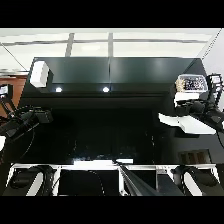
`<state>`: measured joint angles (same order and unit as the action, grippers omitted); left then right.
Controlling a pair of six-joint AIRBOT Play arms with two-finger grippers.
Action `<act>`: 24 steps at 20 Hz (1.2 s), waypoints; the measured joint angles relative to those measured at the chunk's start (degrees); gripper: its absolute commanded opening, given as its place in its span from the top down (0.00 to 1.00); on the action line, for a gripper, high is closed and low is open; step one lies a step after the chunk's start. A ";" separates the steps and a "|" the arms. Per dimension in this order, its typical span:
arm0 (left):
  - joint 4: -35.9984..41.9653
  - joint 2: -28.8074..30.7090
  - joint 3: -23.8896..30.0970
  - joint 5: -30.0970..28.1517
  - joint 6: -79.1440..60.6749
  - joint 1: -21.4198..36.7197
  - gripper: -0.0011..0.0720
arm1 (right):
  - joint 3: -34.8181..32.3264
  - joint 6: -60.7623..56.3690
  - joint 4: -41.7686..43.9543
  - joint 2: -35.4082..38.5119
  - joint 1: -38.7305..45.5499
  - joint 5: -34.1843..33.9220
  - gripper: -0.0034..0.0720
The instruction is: Fold the box and place the chain.
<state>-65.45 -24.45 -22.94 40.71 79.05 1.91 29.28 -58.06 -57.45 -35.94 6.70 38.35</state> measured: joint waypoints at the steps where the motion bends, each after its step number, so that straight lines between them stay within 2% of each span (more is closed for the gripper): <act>1: 0.00 0.00 0.00 -0.02 0.00 0.00 0.95 | 0.00 0.00 0.00 0.00 0.00 -0.02 0.93; 16: 0.00 -0.04 0.00 -0.20 0.00 0.00 0.95 | 0.00 0.00 -0.02 0.00 0.00 -0.02 0.93; 20: 0.02 -0.04 0.00 -4.98 0.00 0.00 0.95 | 0.00 0.00 0.09 0.00 0.00 -0.57 0.93; 24: 0.13 -0.13 0.02 -9.18 0.00 0.00 0.95 | 0.00 -0.02 3.69 0.00 0.00 -6.73 0.93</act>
<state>-65.32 -24.58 -22.92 31.53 79.05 1.91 29.28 -58.08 -53.76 -35.94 6.70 31.62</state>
